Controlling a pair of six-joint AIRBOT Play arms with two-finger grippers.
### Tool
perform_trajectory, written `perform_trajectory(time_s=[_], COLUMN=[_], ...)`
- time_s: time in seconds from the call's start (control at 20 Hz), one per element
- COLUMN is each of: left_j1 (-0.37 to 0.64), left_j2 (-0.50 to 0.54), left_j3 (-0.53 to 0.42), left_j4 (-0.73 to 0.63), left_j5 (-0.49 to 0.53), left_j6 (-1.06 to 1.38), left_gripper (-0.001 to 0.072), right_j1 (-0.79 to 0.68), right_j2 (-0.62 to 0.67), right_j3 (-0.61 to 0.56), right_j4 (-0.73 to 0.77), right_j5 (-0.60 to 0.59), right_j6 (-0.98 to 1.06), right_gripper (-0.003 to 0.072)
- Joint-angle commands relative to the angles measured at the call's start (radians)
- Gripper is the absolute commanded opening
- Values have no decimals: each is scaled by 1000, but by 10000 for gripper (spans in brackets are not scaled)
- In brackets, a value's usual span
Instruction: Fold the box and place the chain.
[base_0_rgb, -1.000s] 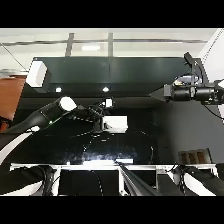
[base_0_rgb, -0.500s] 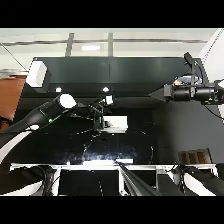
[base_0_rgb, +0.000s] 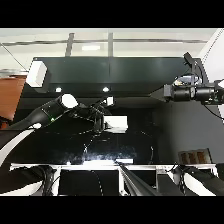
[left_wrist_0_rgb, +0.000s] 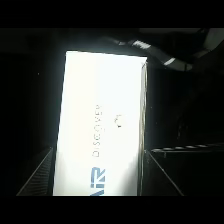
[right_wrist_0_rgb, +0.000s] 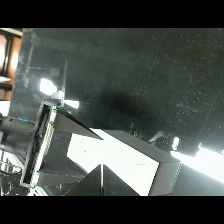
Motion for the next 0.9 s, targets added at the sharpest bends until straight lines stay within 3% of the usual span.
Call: perform_trajectory(time_s=[0.0, 0.65, 0.7, 0.75, 0.8, 0.85], left_j1=[-1, -67, -67, -67, -67, -67], left_j2=[-16, -114, -114, -114, -113, -111], left_j3=[1, 2, 5, 6, 11, 23], left_j4=[0, 12, 32, 62, 105, 167], left_j5=[2, 56, 54, 48, 36, 12], left_j6=[0, -23, -27, -58, -96, -164], left_gripper=[707, 695, 616, 466, 375, 363], right_j1=[1, 1, 1, 1, 1, 1], right_j2=[0, 0, 0, 0, 0, 0], right_j3=[0, 0, 0, 0, 0, 0], right_j4=[0, -23, -23, -23, -22, -22], right_j5=[-3, -11, -11, -11, -11, -11], right_j6=[0, 0, 0, 0, 1, 1], right_gripper=[21, 21, 21, 21, 21, 21])
